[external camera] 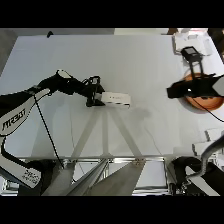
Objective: Fold the box and place the chain.
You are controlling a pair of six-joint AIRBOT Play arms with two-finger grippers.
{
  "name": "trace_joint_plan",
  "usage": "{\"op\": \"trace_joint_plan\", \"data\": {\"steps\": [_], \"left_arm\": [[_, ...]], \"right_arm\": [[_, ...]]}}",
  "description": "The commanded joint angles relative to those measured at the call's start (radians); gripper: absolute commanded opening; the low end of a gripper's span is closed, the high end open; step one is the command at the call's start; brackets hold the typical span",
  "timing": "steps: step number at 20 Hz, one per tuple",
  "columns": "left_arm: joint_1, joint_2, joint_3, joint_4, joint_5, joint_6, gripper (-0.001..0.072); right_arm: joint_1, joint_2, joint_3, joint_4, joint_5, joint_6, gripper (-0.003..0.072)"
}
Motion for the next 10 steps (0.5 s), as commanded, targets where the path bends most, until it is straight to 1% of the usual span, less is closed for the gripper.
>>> {"op": "trace_joint_plan", "data": {"steps": [1, 3, 5, 6, 7, 8, 10], "left_arm": [[0.000, 0.000, 0.000, 0.000, 0.000, 0.000, 0.0187], [0.000, 0.000, 0.000, 0.000, 0.000, 0.000, 0.0187], [0.000, 0.000, 0.000, 0.000, -0.014, 0.000, 0.0186], [0.000, 0.000, 0.000, 0.000, -0.031, 0.000, 0.0172], [0.000, 0.000, 0.000, 0.000, -0.031, 0.000, 0.0067], [0.000, 0.000, 0.000, 0.000, -0.031, 0.000, 0.0006], [0.000, 0.000, 0.000, -0.001, -0.021, 0.000, 0.0009]], "right_arm": [[-0.178, 0.013, 0.000, -0.102, 0.137, 0.036, 0.0014], [-0.225, 0.013, 0.000, -0.095, 0.115, 0.036, 0.0014], [-0.235, 0.013, 0.000, -0.091, 0.084, 0.036, 0.0014], [-0.235, 0.013, -0.001, -0.084, 0.061, 0.037, 0.0014], [-0.235, 0.013, -0.001, -0.066, 0.036, 0.037, 0.0014], [-0.235, 0.013, -0.001, -0.053, 0.011, 0.037, 0.0014], [-0.235, 0.013, -0.001, -0.025, -0.019, 0.037, 0.0014]]}}
